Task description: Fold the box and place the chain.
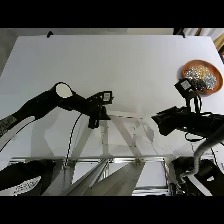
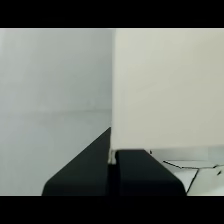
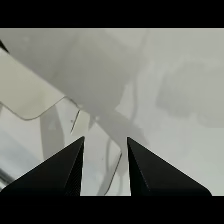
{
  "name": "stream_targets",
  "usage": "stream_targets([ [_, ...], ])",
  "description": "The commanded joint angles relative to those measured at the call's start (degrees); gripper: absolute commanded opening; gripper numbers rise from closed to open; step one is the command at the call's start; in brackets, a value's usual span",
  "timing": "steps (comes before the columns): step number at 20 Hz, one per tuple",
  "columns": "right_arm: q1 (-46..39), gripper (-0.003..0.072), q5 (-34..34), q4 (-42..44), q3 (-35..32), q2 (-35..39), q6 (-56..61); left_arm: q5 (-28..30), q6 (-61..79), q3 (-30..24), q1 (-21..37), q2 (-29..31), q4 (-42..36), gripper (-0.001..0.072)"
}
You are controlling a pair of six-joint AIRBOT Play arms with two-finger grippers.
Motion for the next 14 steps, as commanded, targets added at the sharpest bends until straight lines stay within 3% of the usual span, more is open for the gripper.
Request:
stream_targets([
  [1, -0.02, 0.0296, 3.41, -1.62, 0.13, 1.62, 1.51, 6.21, 3.1, -2.27, -1.42, 0.07, -5.53, 0.0002],
  [6, -0.02, 0.0296, 3.04, -1.6, 0.13, 1.62, 1.51, 10.84, 9.09, -7.89, -1.42, -0.55, -7.54, 0.0004],
  [9, -0.02, 0.0296, 3.04, -1.57, 0.13, 1.62, 1.49, 11.74, 11.82, -8.37, -1.44, -1.81, -8.5, 0.0004],
  [14, -0.02, 0.0296, 3.02, -1.57, 0.11, 1.62, 1.49, 13.18, 22.53, -8.35, -1.44, -4.31, -18.03, 0.0004],
])
